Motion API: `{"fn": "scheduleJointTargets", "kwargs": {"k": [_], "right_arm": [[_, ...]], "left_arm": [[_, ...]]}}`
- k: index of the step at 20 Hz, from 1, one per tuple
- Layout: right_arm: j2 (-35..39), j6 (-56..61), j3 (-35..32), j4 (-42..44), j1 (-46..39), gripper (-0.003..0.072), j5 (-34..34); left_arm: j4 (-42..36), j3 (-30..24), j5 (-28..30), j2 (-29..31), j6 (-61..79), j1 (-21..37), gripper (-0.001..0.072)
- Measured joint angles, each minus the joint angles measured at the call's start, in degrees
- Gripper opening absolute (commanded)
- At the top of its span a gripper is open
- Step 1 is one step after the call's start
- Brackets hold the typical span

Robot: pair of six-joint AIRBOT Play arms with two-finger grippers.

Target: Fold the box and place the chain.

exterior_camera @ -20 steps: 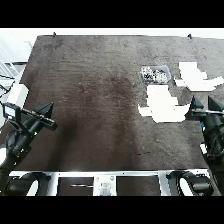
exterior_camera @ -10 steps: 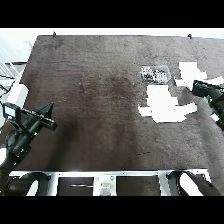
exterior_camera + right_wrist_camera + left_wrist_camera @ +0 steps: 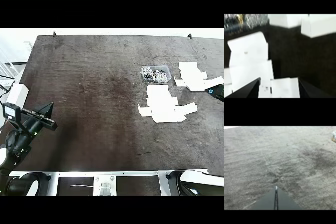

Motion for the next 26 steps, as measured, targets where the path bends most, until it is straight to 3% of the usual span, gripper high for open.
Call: {"fn": "scheduleJointTargets", "kwargs": {"k": [5,13,14,16,17,18,22,26], "right_arm": [[-12.26,2.32,9.31,-4.5,-0.28,0.0567,9.18],[-23.06,2.91,11.69,-5.51,2.64,0.0554,16.9],[-24.13,2.91,11.72,-5.53,3.17,0.049,17.68],[-25.79,2.58,11.8,-5.14,4.2,0.0269,19.28],[-26.4,2.19,11.8,-4.79,4.52,0.0194,19.8],[-26.8,1.9,11.8,-4.42,4.74,0.0011,20.24],[-26.97,0.94,10.16,-1.6,5.29,0.0007,22.43],[-22.14,-0.52,2.56,3.43,7.32,0.0006,22.05]], "left_arm": [[0.0,0.0,0.0,0.0,0.0,0.0,0.0019],[0.0,0.0,0.0,0.0,0.0,0.0,0.0019],[0.0,0.0,0.02,0.0,0.0,0.0,0.0019],[0.0,0.0,0.0,0.0,0.0,0.0,0.0019],[0.0,0.0,0.0,0.0,0.0,0.0,0.0019],[0.0,0.0,0.0,0.0,0.0,0.0,0.0019],[0.0,0.0,0.02,0.0,-0.02,0.0,0.0019],[0.0,0.0,0.02,0.0,0.0,0.0,0.0019]]}}
